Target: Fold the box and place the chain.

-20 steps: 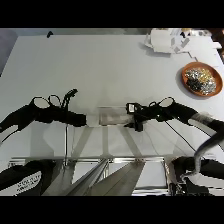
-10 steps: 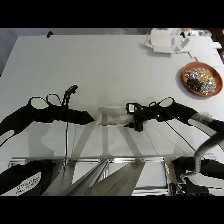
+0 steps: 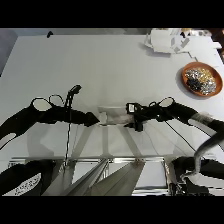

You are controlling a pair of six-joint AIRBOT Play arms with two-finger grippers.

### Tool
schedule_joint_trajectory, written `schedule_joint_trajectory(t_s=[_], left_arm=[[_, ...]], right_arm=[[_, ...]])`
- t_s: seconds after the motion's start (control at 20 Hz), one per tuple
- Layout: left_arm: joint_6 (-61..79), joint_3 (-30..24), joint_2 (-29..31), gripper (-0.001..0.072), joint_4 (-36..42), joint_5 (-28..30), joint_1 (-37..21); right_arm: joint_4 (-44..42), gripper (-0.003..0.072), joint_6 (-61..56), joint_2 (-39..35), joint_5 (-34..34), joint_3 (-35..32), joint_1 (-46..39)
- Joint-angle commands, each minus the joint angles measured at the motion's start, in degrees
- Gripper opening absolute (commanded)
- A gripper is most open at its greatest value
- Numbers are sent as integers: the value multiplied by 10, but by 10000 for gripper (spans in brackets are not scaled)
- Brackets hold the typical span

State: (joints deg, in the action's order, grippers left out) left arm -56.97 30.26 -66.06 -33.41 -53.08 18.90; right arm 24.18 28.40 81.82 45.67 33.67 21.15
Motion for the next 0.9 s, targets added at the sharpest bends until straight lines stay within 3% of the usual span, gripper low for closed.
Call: schedule_joint_trajectory(t_s=[0.0, 0.2, 0.65, 0.7, 0.75, 0.85], left_arm=[[-22, 0, -2, 528, 0, 35, 23], [-71, 21, -2, 537, -38, 46, 49], [-335, 104, -41, 534, -230, 49, 132], [-363, 116, -53, 526, -238, 49, 139], [-391, 128, -64, 469, -244, 47, 146], [-431, 146, -83, 452, -249, 40, 162]], right_arm=[[0, 416, 0, 0, 0, 0, 0], [0, 416, 0, 0, 0, 0, 0], [0, 416, 0, 0, 0, 0, 0], [0, 416, 0, 0, 0, 0, 0], [0, 416, 0, 0, 0, 0, 0], [0, 416, 0, 0, 0, 0, 0]])
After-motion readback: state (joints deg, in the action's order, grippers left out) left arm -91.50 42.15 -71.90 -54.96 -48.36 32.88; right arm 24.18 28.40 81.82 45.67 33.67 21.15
